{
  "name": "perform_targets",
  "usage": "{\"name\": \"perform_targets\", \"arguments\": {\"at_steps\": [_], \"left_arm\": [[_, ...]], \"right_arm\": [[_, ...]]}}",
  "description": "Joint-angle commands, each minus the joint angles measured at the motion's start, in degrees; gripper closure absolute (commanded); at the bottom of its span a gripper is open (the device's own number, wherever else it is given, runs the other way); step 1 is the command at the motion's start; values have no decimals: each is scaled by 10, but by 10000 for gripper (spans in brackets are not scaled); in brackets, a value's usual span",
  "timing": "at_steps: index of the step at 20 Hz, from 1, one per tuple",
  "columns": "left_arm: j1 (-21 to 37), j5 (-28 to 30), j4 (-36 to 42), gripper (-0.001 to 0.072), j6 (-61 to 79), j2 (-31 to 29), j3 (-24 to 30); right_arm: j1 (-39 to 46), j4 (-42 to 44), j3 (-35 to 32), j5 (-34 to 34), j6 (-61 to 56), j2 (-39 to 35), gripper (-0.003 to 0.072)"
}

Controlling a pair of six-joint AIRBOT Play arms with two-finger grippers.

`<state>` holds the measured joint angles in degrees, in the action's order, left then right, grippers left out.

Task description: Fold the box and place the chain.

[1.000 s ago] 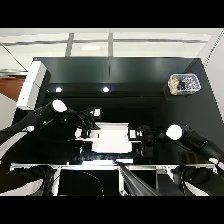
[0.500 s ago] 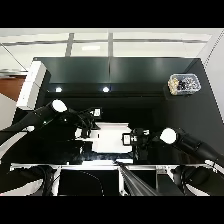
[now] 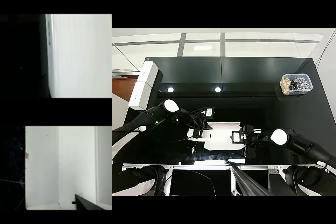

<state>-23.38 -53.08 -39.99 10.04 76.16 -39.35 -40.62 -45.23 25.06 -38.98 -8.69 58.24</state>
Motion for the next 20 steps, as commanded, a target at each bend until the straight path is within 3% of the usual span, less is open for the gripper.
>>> {"name": "perform_targets", "arguments": {"at_steps": [1,9,20], "left_arm": [[0,-1,0,680,-1,0,0],[0,-1,0,679,-2,0,0],[0,-1,0,679,-2,0,0]], "right_arm": [[5,-14,4,3,-33,-20,-15],[45,-21,4,68,-64,-51,-15],[46,-13,9,79,-63,-39,-16]]}}
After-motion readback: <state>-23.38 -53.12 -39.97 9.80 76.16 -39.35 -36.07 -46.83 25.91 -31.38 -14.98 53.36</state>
